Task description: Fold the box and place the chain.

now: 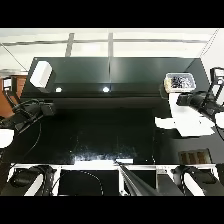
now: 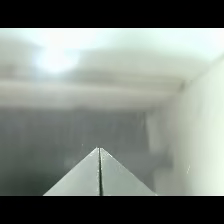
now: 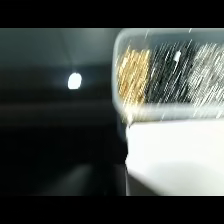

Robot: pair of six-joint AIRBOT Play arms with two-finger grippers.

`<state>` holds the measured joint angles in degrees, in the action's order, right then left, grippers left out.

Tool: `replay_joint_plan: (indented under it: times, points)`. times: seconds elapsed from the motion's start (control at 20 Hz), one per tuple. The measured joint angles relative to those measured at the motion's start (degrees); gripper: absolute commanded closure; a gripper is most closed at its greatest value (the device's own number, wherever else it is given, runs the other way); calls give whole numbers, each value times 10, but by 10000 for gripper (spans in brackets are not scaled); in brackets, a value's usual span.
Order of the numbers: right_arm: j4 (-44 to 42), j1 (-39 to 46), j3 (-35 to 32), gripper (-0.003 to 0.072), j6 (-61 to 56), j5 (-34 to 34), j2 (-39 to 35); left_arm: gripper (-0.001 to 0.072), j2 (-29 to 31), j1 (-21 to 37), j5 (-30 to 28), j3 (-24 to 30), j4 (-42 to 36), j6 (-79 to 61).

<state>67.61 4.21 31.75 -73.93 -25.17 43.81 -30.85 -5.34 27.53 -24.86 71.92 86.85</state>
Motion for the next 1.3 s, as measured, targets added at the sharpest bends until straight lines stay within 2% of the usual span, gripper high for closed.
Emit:
replay_joint_plan:
  times: [0.05,0.15,0.25,0.45,0.55,0.75,1.0,1.1,1.3]
  points:
    - [1,0,0,16,1,18,4,5,-3,0,-23,0,-10,0]
    - [1,5,0,15,1,47,17,-2,-17,-2,-62,1,-40,3]
    - [3,29,13,16,0,60,36,-2,-32,-10,-72,1,-58,2]
    - [4,177,97,16,-31,32,95,-1,-52,-57,-58,-1,-75,2]
    - [7,278,150,16,-51,-11,140,-1,-61,-90,-38,-1,-77,-1]
    - [17,453,230,16,-74,-151,235,-1,-92,-153,-12,-1,-77,-3]
    - [100,549,278,17,-49,-264,325,-1,-137,-190,-4,-3,-78,-2]
    - [66,570,294,17,18,-303,360,-1,-149,-195,-6,-3,-79,-2]
    - [-72,587,332,17,170,-401,423,-1,-159,-199,-29,-3,-79,-2]
